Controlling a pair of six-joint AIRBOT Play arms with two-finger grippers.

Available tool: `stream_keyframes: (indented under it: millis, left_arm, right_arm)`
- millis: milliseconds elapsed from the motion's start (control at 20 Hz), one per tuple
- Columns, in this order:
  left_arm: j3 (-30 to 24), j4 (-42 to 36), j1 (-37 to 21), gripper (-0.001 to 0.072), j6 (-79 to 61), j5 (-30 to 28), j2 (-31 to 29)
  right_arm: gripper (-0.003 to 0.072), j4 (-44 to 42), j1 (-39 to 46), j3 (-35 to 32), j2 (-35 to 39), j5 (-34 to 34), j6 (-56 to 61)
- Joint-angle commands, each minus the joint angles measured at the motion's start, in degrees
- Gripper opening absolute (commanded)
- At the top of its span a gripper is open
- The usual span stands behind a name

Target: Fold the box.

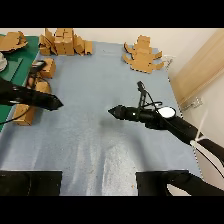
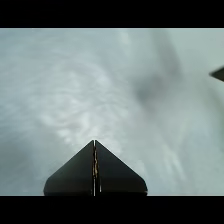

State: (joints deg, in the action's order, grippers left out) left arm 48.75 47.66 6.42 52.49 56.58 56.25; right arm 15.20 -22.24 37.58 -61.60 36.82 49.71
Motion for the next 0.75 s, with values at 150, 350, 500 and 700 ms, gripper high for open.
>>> stream_keyframes:
  millis: [150, 350, 500, 700]
  left_arm:
    - [0.11, -7.3, 15.32, 0.0009, -0.68, -6.73, 11.69]
    - [0.24, -8.11, 15.3, 0.001, -0.63, -8.63, 12.68]
    - [0.22, -8.09, 15.3, 0.001, -0.61, -6.99, 12.68]
    - [0.22, -8.09, 15.3, 0.001, -0.61, -6.95, 12.68]
  right_arm:
    - [0.0004, 8.22, -4.04, 8.28, -8.83, 2.1, 0.26]
    - [0.0005, 8.81, -3.74, 8.28, -9.05, 1.99, 0.33]
    - [0.0005, 9.05, -3.72, 8.28, -9.05, 1.99, 0.35]
    - [0.0005, 9.07, -3.72, 8.28, -9.05, 1.99, 0.35]
